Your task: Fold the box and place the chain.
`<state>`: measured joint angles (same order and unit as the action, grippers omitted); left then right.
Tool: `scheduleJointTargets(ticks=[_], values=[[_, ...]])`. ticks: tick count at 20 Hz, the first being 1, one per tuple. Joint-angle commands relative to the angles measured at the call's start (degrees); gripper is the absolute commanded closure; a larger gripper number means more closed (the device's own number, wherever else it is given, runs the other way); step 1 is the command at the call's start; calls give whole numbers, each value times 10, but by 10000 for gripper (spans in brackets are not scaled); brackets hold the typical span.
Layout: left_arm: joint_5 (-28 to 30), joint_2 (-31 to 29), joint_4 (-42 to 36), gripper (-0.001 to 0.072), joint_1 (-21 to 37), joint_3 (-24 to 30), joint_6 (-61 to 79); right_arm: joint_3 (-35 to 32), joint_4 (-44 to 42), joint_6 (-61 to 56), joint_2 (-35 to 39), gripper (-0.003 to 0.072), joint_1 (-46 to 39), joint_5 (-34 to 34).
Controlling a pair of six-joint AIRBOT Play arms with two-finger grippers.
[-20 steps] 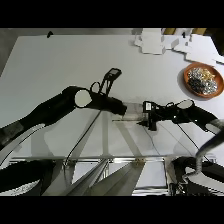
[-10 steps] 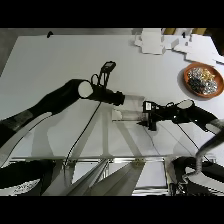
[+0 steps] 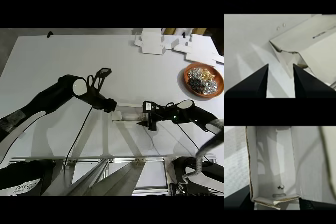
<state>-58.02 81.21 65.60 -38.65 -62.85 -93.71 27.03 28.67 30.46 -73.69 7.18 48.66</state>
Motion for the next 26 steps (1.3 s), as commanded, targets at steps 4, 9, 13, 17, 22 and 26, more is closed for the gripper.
scheduleJointTargets(ticks=[4,9,13,17,22,26], values=[[-17,22,-6,361,-17,-1,-7,0,0,0,0,281,0,0],[-12,23,0,356,-29,-1,-31,0,0,0,0,281,0,0],[-30,2,4,356,-20,-1,-32,0,0,0,0,281,0,0],[-47,-41,-24,440,-19,-1,-14,0,0,0,0,281,0,0],[-75,-38,-47,565,-62,-1,52,0,0,0,0,281,0,0],[-24,-5,-46,587,-71,-13,65,0,0,0,0,281,0,0]])
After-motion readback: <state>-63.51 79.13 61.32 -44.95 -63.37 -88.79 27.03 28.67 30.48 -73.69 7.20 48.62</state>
